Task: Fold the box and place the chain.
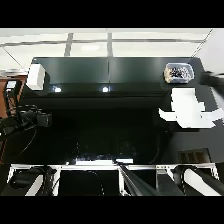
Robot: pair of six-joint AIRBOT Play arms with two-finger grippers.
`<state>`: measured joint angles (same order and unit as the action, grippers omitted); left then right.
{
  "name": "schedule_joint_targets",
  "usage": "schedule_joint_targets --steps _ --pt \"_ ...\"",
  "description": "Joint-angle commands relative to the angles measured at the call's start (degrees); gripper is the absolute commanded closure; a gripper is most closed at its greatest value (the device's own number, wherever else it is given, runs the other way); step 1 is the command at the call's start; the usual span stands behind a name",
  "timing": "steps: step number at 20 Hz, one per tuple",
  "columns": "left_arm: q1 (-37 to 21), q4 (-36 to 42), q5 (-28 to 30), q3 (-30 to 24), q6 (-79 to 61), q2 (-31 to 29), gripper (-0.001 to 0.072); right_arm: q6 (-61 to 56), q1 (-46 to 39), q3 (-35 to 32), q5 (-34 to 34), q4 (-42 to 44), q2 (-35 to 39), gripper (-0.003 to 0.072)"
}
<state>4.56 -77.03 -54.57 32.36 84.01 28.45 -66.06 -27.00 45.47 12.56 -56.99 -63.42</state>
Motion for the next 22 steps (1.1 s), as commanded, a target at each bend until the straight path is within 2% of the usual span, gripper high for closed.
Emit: schedule_joint_targets --steps 1,4,7,8,12,13,14,15,16,17,19,22 --pt "0.0 0.2 2.0 0.0 0.0 0.0 0.0685 -2.1 -22.9 10.0 21.1 -0.8 -7.5 -0.0034" --pt "0.0 0.2 2.2 0.0 0.0 0.0 0.0685 7.2 -32.2 19.0 42.4 -1.4 -17.1 -0.0034" --pt "0.0 1.3 1.6 0.0 0.1 0.0 0.0684 11.7 -31.6 26.3 57.7 -4.6 -26.4 -0.0034" --pt "0.0 1.5 1.6 0.0 0.0 0.0 0.0685 12.7 -30.3 28.2 60.8 -4.6 -28.9 -0.0034" --pt "0.0 1.4 1.6 0.0 0.0 0.0 0.0685 15.2 -24.8 29.4 59.5 -8.9 -30.4 -0.0029" --pt "0.0 1.4 1.6 0.0 0.0 0.0 0.0684 15.1 -23.8 29.4 59.4 -10.6 -30.4 0.0164" --pt "0.0 1.4 1.6 0.0 0.0 0.0 0.0684 15.2 -23.1 29.4 59.0 -11.0 -30.4 0.028" --pt "0.0 1.4 1.6 0.0 0.0 0.0 0.0685 15.4 -22.6 29.4 58.5 -10.7 -30.3 0.0485" --pt "0.0 1.5 1.5 0.0 0.0 0.0 0.0684 15.8 -22.1 29.4 58.8 -10.7 -30.1 0.0609" --pt "0.0 1.5 1.5 0.0 0.0 0.0 0.0684 16.0 -21.6 29.4 60.3 -10.7 -29.7 0.0674" --pt "0.0 1.5 1.6 0.0 0.0 0.0 0.0685 15.9 -20.4 29.4 63.0 -9.9 -27.5 0.0674" --pt "0.0 1.5 1.7 0.0 0.0 0.0 0.0684 15.6 -18.8 25.5 61.5 -1.6 -18.7 0.0674"
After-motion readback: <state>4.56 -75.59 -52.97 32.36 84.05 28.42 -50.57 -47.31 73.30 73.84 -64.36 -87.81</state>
